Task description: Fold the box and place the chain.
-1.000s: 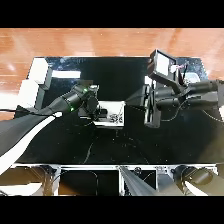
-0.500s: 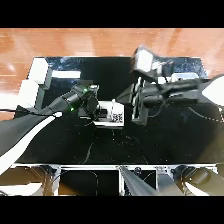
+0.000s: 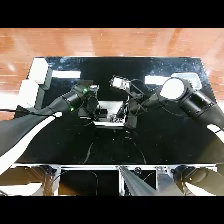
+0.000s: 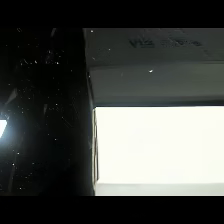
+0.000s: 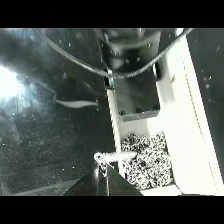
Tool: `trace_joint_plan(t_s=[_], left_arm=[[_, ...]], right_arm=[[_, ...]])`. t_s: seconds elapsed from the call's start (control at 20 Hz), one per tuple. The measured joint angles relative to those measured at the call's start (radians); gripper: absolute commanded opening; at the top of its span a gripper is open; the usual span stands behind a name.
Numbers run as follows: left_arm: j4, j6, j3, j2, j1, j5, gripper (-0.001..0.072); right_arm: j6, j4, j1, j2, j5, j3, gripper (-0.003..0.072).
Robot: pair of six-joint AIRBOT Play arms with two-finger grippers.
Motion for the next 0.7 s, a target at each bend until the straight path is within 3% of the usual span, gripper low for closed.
trace_joint_plan(t_s=[0.1,0.15,0.2,0.25,0.5,0.7], left_arm=[[0.000,0.000,0.000,0.000,0.000,0.000,0.0024],[0.000,0.000,0.000,0.000,0.000,0.000,0.0024],[0.000,0.000,0.000,0.000,0.000,0.000,0.0025],[0.000,0.000,0.000,0.000,0.000,0.000,0.0024],[0.000,0.000,0.000,0.000,0.000,0.001,0.0025],[0.000,0.000,0.000,0.000,0.000,0.002,0.0026]], right_arm=[[0.008,-0.010,-0.001,-0.009,-0.005,-0.001,0.0032],[0.019,-0.013,-0.002,-0.011,-0.011,-0.001,0.0094],[0.027,-0.018,-0.002,-0.012,-0.019,-0.002,0.0482],[0.035,-0.022,-0.002,-0.015,-0.025,-0.002,0.0670],[0.130,-0.068,-0.028,-0.007,-0.037,0.009,0.0670],[0.303,-0.197,-0.158,0.045,0.068,0.015,0.0669]])
